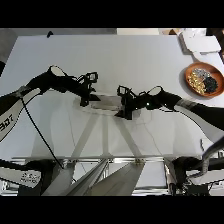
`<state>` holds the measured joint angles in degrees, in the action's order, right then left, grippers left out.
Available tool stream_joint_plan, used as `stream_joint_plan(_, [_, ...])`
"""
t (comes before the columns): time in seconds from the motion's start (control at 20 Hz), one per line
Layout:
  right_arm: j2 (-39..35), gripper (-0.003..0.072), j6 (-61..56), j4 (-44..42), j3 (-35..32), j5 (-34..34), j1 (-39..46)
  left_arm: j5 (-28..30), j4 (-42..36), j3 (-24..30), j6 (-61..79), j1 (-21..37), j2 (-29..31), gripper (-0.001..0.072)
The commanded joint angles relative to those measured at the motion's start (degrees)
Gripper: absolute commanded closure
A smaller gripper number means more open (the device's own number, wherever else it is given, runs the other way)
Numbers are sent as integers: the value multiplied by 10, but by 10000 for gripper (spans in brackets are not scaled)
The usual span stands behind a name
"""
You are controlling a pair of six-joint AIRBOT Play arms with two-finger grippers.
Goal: Fold the box and place the chain.
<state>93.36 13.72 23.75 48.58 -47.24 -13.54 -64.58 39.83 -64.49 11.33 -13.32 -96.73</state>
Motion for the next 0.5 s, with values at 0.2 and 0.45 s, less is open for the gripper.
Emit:
stream_joint_plan(0.2, [0, 160, 1, 0, 0, -1, 0, 0, 0, 0, 0, 0, 0, 697])
stream_joint_plan(0.45, [0, 160, 1, 0, 0, -1, 0, -3, -1, 0, 0, 0, 0, 697])
